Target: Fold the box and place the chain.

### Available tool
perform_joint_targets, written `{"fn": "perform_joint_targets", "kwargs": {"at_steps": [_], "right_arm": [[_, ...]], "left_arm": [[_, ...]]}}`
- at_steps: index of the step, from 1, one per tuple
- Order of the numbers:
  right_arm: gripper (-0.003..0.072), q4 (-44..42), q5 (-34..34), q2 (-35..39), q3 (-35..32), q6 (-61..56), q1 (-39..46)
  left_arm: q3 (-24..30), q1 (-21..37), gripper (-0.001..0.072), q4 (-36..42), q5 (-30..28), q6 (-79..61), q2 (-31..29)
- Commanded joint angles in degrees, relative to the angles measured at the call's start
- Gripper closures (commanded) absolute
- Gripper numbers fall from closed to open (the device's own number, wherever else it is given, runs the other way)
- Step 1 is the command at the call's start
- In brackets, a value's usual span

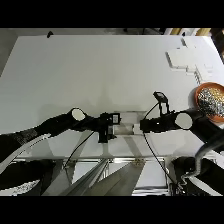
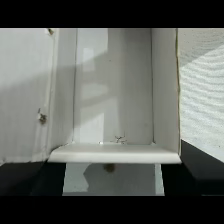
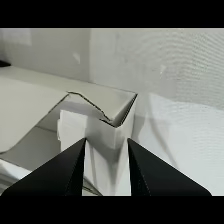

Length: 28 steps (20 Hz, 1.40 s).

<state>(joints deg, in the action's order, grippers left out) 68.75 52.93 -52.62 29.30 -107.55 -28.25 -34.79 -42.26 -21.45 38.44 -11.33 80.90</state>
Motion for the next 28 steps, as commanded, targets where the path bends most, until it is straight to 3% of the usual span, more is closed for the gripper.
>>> {"fn": "perform_joint_targets", "kwargs": {"at_steps": [1, 12, 18, 24, 26, 28], "right_arm": [[0.0385, 4.98, -0.31, -1.62, 1.14, -8.33, -4.24], [0.0388, 14.58, 1.09, -12.11, 8.72, -23.37, -13.00], [0.0413, 15.43, 4.35, -14.56, 9.01, -24.48, -13.49], [0.0543, 15.39, 4.85, -15.06, 9.01, -24.46, -13.49], [0.0673, 15.37, 4.96, -15.06, 9.01, -24.44, -13.49], [0.0673, 15.39, 4.96, -15.06, 9.01, -24.41, -13.49]], "left_arm": [[-0.07, 0.02, 0.0537, 0.00, -0.02, 0.00, -0.02], [-0.07, 0.02, 0.0537, 0.00, -0.02, 0.00, -0.02], [-0.07, 0.02, 0.0537, 0.00, -0.02, 0.00, -0.02], [-0.07, 0.02, 0.0537, 0.00, -0.02, 0.00, -0.02], [-0.07, 0.02, 0.0537, 0.00, -0.02, 0.00, -0.02], [-0.07, 0.02, 0.0537, 0.00, -0.02, 0.00, -0.02]]}}
